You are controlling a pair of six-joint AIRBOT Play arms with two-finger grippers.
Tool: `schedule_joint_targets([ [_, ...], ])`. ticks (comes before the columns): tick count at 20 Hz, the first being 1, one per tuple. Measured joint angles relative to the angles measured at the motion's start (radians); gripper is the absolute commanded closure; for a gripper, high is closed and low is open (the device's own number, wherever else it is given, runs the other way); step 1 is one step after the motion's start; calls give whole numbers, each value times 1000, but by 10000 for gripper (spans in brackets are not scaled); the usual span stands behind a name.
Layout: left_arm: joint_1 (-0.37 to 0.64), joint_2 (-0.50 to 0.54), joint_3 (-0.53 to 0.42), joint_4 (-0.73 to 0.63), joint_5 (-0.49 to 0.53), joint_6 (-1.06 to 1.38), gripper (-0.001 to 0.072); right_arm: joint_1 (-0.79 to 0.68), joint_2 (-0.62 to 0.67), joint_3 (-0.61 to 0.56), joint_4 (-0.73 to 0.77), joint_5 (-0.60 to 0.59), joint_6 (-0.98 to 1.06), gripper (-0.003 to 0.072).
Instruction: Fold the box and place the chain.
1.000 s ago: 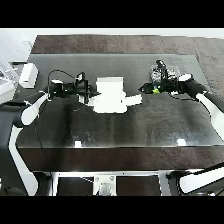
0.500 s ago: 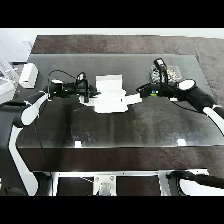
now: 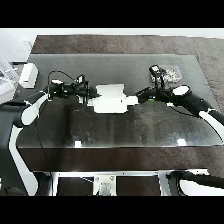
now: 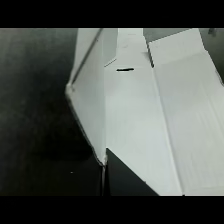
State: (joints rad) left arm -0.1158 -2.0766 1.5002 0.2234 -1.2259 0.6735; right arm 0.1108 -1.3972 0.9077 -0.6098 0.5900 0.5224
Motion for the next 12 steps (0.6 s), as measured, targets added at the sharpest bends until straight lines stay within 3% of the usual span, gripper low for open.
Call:
schedule_joint_targets([
  [2,0,0,0,0,-6,7,690,1,-18,-2,0,-3,-2,546],
  [4,0,0,0,-5,-8,10,690,1,-36,-2,0,-5,-3,678],
  [12,0,0,0,-16,-12,15,690,28,-24,-15,0,-16,-45,677],
])
